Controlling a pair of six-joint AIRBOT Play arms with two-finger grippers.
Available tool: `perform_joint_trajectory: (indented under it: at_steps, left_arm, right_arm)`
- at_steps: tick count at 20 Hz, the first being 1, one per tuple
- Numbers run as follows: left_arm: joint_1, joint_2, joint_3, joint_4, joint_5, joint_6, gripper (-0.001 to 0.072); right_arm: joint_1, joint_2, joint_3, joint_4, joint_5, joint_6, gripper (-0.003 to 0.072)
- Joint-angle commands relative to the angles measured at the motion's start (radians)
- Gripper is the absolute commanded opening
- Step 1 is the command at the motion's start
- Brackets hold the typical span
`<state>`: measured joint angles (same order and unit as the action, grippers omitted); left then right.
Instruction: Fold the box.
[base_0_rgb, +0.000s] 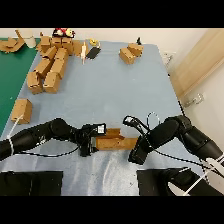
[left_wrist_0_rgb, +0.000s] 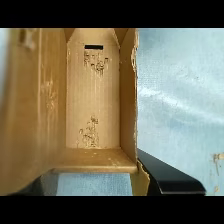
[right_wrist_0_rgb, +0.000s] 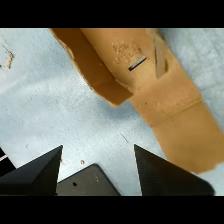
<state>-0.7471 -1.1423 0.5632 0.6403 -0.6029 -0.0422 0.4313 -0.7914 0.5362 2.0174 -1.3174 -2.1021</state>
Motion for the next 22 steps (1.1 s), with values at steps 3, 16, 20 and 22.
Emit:
perform_joint_trajectory:
  at_steps: [3,16,20,22]
  left_arm:
    - [0.0,-0.004,0.0,0.056,-0.007,-0.031,0.0523]
    - [0.0,-0.02,0.0,0.047,-0.007,-0.063,0.0524]
    - [0.0,-0.02,0.001,0.048,-0.007,-0.063,0.0524]
    - [0.0,-0.02,0.001,0.047,-0.007,-0.063,0.0523]
  right_arm:
    - [0.0,0.001,0.001,0.008,0.005,0.004,0.071]
    - [0.0,0.001,0.0,0.091,0.009,0.234,0.0711]
    - [0.0,-0.005,-0.002,0.12,0.057,0.531,0.0516]
    - [0.001,-0.019,-0.002,0.145,0.093,0.644,0.0006]
